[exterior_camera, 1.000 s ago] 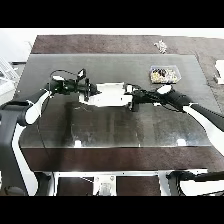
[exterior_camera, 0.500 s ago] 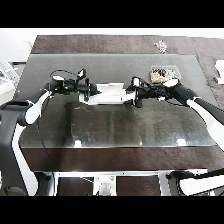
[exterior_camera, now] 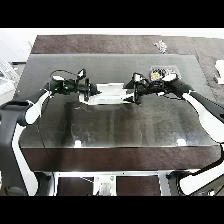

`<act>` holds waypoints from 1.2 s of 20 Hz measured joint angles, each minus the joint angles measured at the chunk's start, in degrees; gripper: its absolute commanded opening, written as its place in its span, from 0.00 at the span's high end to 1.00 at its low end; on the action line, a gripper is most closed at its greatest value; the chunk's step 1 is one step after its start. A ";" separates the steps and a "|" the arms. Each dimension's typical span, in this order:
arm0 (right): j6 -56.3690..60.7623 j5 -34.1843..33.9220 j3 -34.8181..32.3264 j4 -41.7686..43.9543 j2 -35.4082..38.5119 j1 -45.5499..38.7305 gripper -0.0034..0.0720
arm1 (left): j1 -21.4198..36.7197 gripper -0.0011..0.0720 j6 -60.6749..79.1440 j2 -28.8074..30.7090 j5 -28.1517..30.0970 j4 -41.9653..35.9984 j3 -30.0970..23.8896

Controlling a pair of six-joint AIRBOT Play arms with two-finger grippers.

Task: Fold the box and place the chain.

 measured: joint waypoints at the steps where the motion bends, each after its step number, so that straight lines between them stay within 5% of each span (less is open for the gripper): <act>1: 0.07 0.44 0.61 -0.35 -0.48 -0.07 0.05 | 0.00 0.96 0.00 0.00 0.00 0.00 0.00; 24: 1.38 3.50 5.53 -1.20 -5.29 -0.15 0.05 | 0.00 0.96 0.00 0.00 0.00 0.02 0.00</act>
